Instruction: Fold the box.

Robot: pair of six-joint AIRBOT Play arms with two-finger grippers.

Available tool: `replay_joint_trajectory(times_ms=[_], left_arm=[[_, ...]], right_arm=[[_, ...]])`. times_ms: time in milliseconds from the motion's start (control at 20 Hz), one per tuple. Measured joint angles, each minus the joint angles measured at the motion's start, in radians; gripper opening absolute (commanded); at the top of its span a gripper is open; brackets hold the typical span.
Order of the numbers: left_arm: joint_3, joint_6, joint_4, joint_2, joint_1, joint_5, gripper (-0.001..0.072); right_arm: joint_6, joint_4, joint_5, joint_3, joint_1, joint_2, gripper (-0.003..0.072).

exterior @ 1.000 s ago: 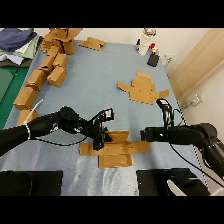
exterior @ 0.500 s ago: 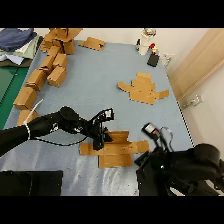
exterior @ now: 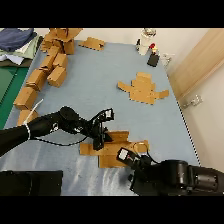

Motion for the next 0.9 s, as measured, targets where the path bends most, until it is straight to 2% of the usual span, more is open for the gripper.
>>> replay_joint_trajectory(times_ms=[350, 700, 900], left_arm=[[0.0, 0.0, 0.0, 0.0, 0.0, 0.0, 0.0011], [0.0, 0.0, 0.0, 0.0, 0.001, 0.0, 0.0011], [0.0, 0.0, 0.0, 0.0, 0.001, 0.0, 0.0011]], right_arm=[[0.039, -0.256, 0.082, -0.001, 0.072, -0.155, 0.0424], [0.055, -0.324, 0.13, 0.007, 0.08, -0.23, 0.0423], [0.098, -0.369, 0.119, 0.034, 0.08, -0.238, 0.0423]])
